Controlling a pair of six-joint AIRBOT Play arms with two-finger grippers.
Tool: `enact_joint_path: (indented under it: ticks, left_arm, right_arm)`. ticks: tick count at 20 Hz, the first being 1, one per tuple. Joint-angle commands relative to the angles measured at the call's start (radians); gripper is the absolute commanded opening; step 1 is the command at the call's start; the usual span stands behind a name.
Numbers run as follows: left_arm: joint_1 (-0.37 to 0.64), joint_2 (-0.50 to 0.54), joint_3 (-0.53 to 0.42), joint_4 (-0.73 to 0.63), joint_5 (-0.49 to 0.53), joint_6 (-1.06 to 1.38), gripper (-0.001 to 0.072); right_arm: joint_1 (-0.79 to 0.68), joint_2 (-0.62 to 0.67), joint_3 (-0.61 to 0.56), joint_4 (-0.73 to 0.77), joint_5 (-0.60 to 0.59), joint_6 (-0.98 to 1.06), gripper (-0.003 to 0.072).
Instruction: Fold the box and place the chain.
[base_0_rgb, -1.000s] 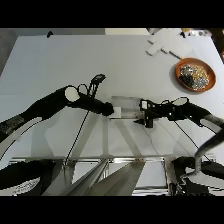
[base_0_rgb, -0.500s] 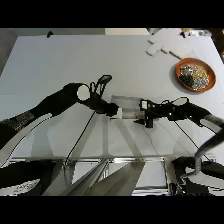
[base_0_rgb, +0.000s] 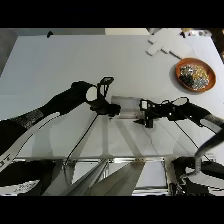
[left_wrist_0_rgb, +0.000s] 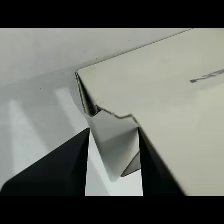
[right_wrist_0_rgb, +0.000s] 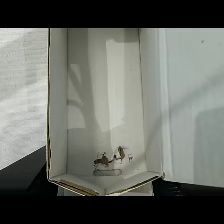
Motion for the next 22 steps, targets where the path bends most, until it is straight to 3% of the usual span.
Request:
enact_joint_path:
  ticks: [1, 9, 18, 22]
  left_arm:
    - [-0.020, -0.027, 0.030, 0.025, -0.014, -0.076, 0.0355]
    - [-0.063, -0.149, 0.178, 0.135, -0.196, -0.251, 0.0355]
    - [-0.063, -0.188, 0.178, 0.122, -0.190, -0.366, 0.0340]
    - [-0.060, -0.188, 0.178, 0.100, -0.189, -0.385, 0.0269]
  right_arm:
    - [0.000, 0.000, 0.000, 0.000, 0.000, 0.000, 0.0429]
    - [0.000, 0.000, 0.000, 0.000, 0.000, 0.000, 0.0429]
    - [0.000, 0.000, 0.000, 0.000, 0.000, 0.000, 0.0429]
    - [0.000, 0.000, 0.000, 0.000, 0.000, 0.000, 0.0429]
